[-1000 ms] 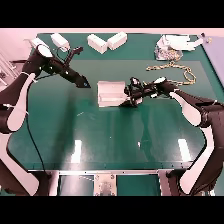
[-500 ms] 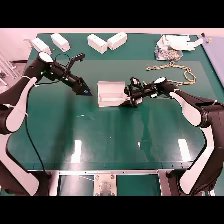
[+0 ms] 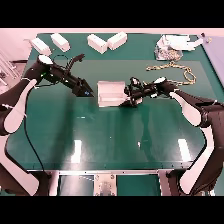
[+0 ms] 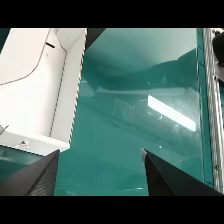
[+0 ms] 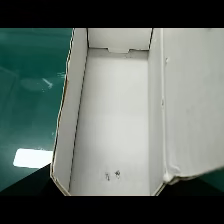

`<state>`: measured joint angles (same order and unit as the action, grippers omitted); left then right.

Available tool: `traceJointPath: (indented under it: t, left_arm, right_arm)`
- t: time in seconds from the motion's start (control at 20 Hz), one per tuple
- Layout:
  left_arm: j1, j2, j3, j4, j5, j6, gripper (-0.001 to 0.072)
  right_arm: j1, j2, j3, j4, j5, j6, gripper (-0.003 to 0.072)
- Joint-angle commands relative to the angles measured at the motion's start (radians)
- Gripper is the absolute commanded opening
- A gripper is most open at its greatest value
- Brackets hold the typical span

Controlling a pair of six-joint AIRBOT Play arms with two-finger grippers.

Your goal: Fold the box and place the chain.

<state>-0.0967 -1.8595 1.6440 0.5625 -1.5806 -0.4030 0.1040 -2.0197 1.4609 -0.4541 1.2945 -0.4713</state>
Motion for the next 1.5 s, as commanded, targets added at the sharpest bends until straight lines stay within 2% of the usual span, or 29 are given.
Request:
traceJointPath:
  t: [0.0,0.35,0.4,0.5,0.6,0.65,0.7,0.8,0.85,1.0,1.05,1.25,1.45]
  left_arm:
    - [0.001,0.0,-0.004,0.007,0.017,-0.019,0.0595]
    - [0.011,0.001,-0.006,0.023,0.025,-0.064,0.0596]
    - [0.011,0.009,-0.03,0.021,0.054,-0.04,0.0595]
    - [0.021,0.08,-0.162,-0.004,0.202,0.082,0.0626]
    - [0.024,0.192,-0.353,-0.043,0.425,0.263,0.0625]
    - [0.024,0.229,-0.421,-0.061,0.523,0.335,0.0625]
    - [0.023,0.241,-0.452,-0.073,0.572,0.382,0.0624]
    - [0.017,0.238,-0.475,-0.08,0.579,0.486,0.0622]
    - [0.014,0.237,-0.493,-0.131,0.582,0.562,0.0596]
    - [0.014,0.229,-0.568,-0.341,0.647,0.855,0.0596]
    - [0.014,0.225,-0.578,-0.357,0.661,0.869,0.0595]
    - [0.014,0.192,-0.567,-0.361,0.573,0.911,0.0605]
    - [0.014,0.192,-0.56,-0.323,0.565,0.869,0.0603]
  right_arm:
    - [0.0,0.0,0.001,0.0,0.0,0.0,0.0577]
    - [0.0,0.0,0.001,0.0,0.0,0.0,0.0577]
    - [0.0,0.0,0.001,0.0,0.0,0.0,0.0577]
    - [0.0,0.0,0.001,0.0,0.0,0.0,0.0577]
    - [0.0,0.0,0.001,0.0,0.0,0.0,0.0577]
    - [0.0,0.0,0.001,0.0,0.0,0.0,0.0577]
    - [-0.001,0.0,0.001,0.0,0.0,0.0,0.0577]
    - [0.0,0.0,0.001,0.0,0.0,0.0,0.0577]
    - [0.0,0.0,0.001,0.0,0.0,0.0,0.0577]
    - [0.0,0.0,0.001,0.0,0.0,0.0,0.0577]
    - [0.0,0.0,0.001,0.0,0.0,0.0,0.0577]
    - [0.0,0.0,0.001,0.0,0.0,0.0,0.0577]
    - [0.0,0.0,0.001,0.0,0.0,0.0,0.0577]
